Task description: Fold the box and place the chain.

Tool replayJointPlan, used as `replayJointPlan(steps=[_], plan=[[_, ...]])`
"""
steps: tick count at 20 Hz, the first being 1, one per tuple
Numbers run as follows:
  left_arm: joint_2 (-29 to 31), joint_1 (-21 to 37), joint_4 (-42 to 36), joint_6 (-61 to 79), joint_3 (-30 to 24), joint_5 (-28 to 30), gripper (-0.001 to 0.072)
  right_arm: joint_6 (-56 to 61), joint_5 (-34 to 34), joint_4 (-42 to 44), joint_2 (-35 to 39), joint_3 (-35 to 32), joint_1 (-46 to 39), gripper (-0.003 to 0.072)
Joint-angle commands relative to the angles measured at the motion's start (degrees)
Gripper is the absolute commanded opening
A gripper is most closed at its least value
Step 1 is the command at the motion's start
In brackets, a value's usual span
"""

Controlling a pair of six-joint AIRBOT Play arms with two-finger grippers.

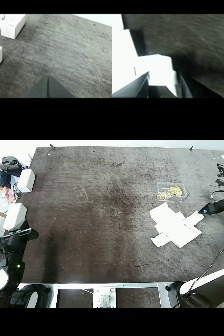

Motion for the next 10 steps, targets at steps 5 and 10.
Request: replayJointPlan(steps=[5,10], plan=[[0.02,0.0,0.02,0.02,0.02,0.0,0.0013,-2.67,2.64,-2.71,-2.71,-0.02,0.81,0.0439],[0.02,0.0,0.0,0.02,0.02,-0.02,0.0013,-6.08,7.52,1.57,-4.55,-0.55,1.14,0.0357]])
